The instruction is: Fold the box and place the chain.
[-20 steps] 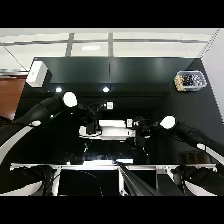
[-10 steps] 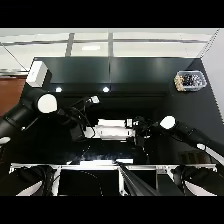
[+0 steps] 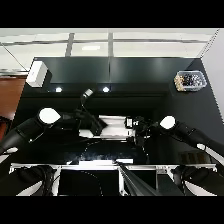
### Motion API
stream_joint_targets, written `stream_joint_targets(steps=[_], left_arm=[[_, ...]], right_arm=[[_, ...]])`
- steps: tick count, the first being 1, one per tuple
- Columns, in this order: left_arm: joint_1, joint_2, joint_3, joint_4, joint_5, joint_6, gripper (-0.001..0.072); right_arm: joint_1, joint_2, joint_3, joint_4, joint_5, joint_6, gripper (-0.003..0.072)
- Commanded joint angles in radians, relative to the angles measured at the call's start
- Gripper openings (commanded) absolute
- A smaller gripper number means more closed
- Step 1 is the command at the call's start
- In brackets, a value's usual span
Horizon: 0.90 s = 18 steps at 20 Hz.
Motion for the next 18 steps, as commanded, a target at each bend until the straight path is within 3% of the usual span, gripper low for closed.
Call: stream_joint_targets(steps=[1,8,11,18], left_arm=[[0.022,-0.068,-0.013,-0.154,0.234,0.034,0.0023],[0.023,-0.284,0.101,0.047,0.018,0.037,0.0022],[0.023,-0.301,0.141,0.129,-0.004,0.031,0.0022],[0.024,-0.301,0.22,0.367,-0.22,0.026,0.0023]], right_arm=[[0.001,-0.001,0.0,0.0,0.0,0.0,0.0422],[0.001,-0.001,0.0,0.0,0.001,0.0,0.0423],[0.001,0.0,0.0,0.0,0.001,0.0,0.0423],[0.001,-0.001,0.0,0.0,0.0,0.0,0.0423]])
